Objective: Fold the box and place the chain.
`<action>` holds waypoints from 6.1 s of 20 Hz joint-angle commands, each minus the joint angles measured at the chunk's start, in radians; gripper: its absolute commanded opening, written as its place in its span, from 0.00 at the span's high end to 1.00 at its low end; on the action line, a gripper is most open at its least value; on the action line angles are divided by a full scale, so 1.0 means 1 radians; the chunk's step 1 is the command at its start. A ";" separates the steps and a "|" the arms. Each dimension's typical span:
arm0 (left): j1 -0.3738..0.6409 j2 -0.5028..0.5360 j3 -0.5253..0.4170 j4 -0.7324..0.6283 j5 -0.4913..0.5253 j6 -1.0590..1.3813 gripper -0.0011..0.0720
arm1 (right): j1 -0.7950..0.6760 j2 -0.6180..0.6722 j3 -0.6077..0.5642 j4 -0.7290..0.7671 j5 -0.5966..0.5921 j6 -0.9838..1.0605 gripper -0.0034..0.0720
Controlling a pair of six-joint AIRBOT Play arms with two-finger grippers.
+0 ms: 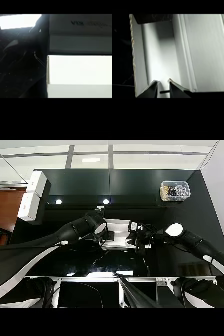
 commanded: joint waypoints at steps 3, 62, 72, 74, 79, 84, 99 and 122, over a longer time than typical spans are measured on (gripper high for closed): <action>0.000 0.000 0.000 -0.001 0.016 -0.001 0.94 | 0.028 -0.017 0.000 0.038 -0.060 -0.001 0.73; 0.000 0.000 0.000 -0.002 -0.010 -0.001 0.94 | -0.387 -0.178 0.068 0.047 0.487 0.989 0.18; 0.000 0.000 0.000 -0.002 -0.010 -0.001 0.94 | -0.185 -0.174 0.189 -0.093 0.352 1.208 0.21; 0.000 0.000 0.000 -0.002 -0.009 -0.001 0.94 | -0.140 -0.173 0.216 -0.192 0.324 1.377 0.21; 0.000 0.000 0.000 -0.002 -0.005 -0.001 0.94 | 0.063 -0.173 0.348 -0.533 0.255 1.781 0.21; 0.000 0.000 0.000 -0.002 -0.005 -0.001 0.94 | 0.230 -0.174 0.399 -0.862 0.264 2.168 0.40; 0.000 0.000 0.000 -0.002 -0.006 -0.001 0.94 | 0.322 -0.245 0.400 -0.948 0.266 2.431 0.63; 0.000 0.000 0.000 -0.002 -0.006 -0.001 0.94 | 0.357 -0.247 0.401 -0.975 0.282 2.494 0.58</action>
